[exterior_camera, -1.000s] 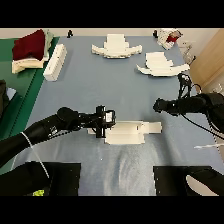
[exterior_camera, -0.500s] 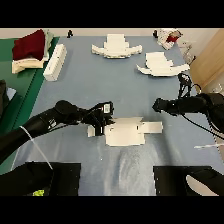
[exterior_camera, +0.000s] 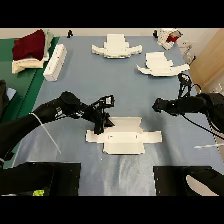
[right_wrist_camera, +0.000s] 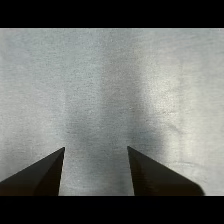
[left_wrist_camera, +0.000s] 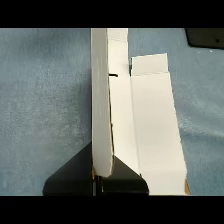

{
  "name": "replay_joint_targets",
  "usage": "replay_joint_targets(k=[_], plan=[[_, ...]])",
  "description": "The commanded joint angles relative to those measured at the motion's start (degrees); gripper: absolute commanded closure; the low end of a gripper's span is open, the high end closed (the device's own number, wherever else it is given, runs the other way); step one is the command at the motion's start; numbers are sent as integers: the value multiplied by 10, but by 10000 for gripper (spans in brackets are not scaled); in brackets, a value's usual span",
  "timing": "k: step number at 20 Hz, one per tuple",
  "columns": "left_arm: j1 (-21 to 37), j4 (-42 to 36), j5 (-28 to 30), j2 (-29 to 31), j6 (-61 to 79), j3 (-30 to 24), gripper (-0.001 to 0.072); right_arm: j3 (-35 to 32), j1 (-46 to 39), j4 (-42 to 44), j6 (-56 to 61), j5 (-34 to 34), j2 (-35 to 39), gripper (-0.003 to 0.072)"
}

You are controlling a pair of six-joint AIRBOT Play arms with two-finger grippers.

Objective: Fold the box.

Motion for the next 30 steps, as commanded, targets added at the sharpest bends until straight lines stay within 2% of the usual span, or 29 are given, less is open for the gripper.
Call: replay_joint_targets(k=[1,8,13,17,19,21,23,26,28,30], plan=[[2,-4,-11,-21,-13,5,698,1,0,1,0,0,0,96],[1,-2,-32,-21,-37,4,697,1,0,1,0,0,0,96],[1,-2,-32,-21,-36,-21,697,1,0,3,0,-2,0,96],[1,-2,-33,-19,-36,-22,697,1,0,7,0,-25,0,98],[1,-2,-43,-19,-36,-22,697,1,1,12,-1,-47,0,196],[1,-2,-45,-19,-36,-22,697,1,2,20,-8,-86,0,361],[1,-2,-44,-19,-35,-22,697,1,2,39,-31,-134,1,684],[1,-2,-44,-19,-35,-22,697,0,20,76,-59,-220,3,684],[1,-3,-44,-19,-35,-22,697,-3,80,78,-61,-262,22,685],[1,-3,-44,-19,-35,-22,697,-21,161,78,-42,-270,60,685]])
